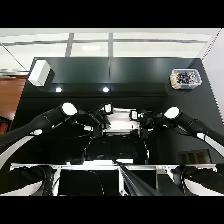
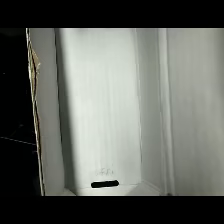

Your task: Fold the box and place the chain.

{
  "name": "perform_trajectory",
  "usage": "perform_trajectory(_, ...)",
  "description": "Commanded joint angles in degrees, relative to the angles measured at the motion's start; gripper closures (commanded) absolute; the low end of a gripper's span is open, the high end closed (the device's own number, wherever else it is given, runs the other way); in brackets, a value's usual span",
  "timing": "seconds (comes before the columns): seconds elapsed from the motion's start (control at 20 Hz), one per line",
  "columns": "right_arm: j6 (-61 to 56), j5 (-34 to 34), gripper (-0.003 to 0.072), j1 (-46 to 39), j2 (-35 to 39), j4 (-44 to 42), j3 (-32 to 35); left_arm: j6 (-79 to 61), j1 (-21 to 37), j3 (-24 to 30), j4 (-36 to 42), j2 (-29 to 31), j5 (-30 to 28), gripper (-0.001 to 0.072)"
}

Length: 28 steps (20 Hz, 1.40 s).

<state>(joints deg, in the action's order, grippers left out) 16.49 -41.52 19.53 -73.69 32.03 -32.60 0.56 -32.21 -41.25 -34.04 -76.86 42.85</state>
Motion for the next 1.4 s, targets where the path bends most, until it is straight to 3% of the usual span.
perform_trajectory(0.0, -0.02, 0.00, 0.0224, 0.04, -0.02, -0.04, -0.07, 0.63, 0.44, -0.92, -2.75, 1.09, 3.17, 0.0675)
perform_trajectory(0.2, -0.02, 0.02, 0.0224, 0.04, -0.02, -0.04, -0.07, 16.96, 6.99, -4.42, -14.82, 8.31, 10.54, 0.0684)
perform_trajectory(0.35, 0.00, 0.00, 0.0224, 0.04, -0.02, -0.02, -0.07, 29.49, 15.98, -4.48, -26.71, 16.35, 13.55, 0.0683)
perform_trajectory(0.45, 0.00, 0.00, 0.0224, 0.04, -0.02, -0.02, -0.07, 34.67, 22.99, -4.48, -31.21, 18.51, 18.05, 0.0683)
perform_trajectory(0.6, 0.00, 0.00, 0.0225, 0.04, -0.02, -0.02, -0.07, 67.60, 32.83, -2.05, -27.56, 17.22, 17.27, 0.0683)
perform_trajectory(0.65, 0.00, 0.00, 0.0224, 0.04, -0.02, -0.02, -0.07, 78.82, 35.17, 0.28, -23.21, 16.13, 17.77, 0.0682)
perform_trajectory(0.7, 0.00, 0.02, 0.0225, 0.04, -0.02, 0.00, -0.07, 81.64, 36.50, 2.62, -18.12, 14.64, 19.15, 0.0681)
perform_trajectory(0.85, 0.00, 0.02, 0.0224, 0.04, -0.02, -0.02, -0.07, 71.19, 36.04, 7.30, -8.20, 7.58, 23.41, 0.0683)
perform_trajectory(1.15, 0.00, 0.02, 0.0224, 0.04, -0.02, -0.02, -0.07, 69.99, 22.47, 6.25, -3.65, -3.37, 12.48, 0.0684)
perform_trajectory(1.35, 0.00, 0.00, 0.0224, 0.04, -0.02, 0.00, -0.07, 64.37, 17.31, 3.48, 0.76, -6.62, 12.83, 0.0683)
